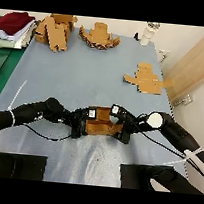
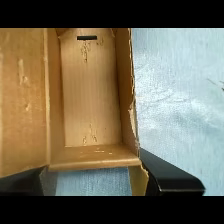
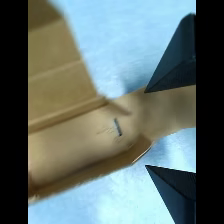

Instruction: Fold the box.

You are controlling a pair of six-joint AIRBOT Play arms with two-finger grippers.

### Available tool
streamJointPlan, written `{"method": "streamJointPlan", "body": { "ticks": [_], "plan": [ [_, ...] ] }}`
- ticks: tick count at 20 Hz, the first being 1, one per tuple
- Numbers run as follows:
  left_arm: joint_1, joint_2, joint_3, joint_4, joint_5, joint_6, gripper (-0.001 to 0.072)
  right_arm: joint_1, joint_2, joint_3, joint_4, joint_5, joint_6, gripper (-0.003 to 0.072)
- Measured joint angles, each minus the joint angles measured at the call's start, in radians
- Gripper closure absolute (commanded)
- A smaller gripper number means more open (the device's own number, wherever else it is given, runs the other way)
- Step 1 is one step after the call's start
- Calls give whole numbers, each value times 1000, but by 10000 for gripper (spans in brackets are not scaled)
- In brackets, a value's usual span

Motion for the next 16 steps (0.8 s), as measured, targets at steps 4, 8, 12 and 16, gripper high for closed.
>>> {"method": "streamJointPlan", "body": {
  "ticks": [4, 8, 12, 16],
  "plan": [
    [2, 34, 0, 80, -5, -48, 246, 0, 16, 0, -34, 3, 111, -27],
    [2, 51, 0, 186, -39, -134, 246, 0, 21, 2, -24, 3, 185, -26],
    [2, 55, 0, 240, -61, -180, 246, 0, 22, 2, 22, 3, 214, -21],
    [2, 55, 0, 254, -67, -194, 246, 0, 22, 5, 68, -7, 317, 683]
  ]
}}
